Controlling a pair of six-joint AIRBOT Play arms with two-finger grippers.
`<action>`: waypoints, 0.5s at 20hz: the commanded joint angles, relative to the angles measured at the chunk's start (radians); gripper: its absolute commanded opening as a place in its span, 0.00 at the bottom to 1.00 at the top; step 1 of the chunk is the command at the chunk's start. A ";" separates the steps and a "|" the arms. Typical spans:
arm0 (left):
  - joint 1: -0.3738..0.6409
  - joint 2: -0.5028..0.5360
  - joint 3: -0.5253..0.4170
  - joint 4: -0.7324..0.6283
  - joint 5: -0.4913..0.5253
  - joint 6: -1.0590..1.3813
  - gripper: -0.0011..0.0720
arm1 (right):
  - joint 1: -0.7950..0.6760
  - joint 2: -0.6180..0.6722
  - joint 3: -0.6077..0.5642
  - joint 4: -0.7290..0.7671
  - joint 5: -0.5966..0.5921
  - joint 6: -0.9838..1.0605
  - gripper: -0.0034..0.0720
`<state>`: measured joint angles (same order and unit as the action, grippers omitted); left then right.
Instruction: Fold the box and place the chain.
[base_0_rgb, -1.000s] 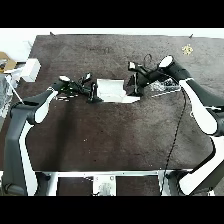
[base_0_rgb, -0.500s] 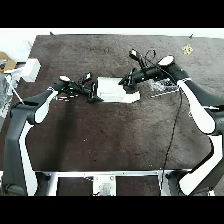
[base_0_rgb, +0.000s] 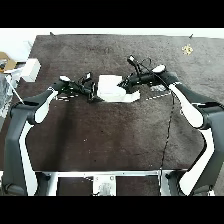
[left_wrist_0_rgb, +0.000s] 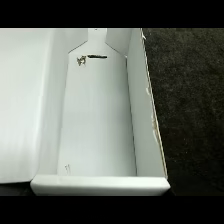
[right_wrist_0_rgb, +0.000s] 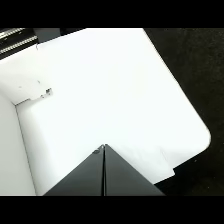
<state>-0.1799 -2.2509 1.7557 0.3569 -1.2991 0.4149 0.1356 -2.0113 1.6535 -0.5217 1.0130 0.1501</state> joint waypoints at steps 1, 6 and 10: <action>0.001 -0.001 0.001 0.002 -0.001 0.005 0.56 | 0.000 -0.026 -0.001 -0.017 -0.008 0.000 0.05; 0.001 -0.001 0.001 0.002 -0.001 0.005 0.56 | -0.006 0.003 0.005 0.004 -0.008 -0.019 0.05; 0.001 -0.001 0.001 0.002 -0.001 0.005 0.56 | -0.008 0.096 0.004 0.002 -0.004 -0.045 0.05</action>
<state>-0.1799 -2.2509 1.7557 0.3584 -1.2987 0.4213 0.1291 -1.9682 1.6562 -0.5385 1.0050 0.1230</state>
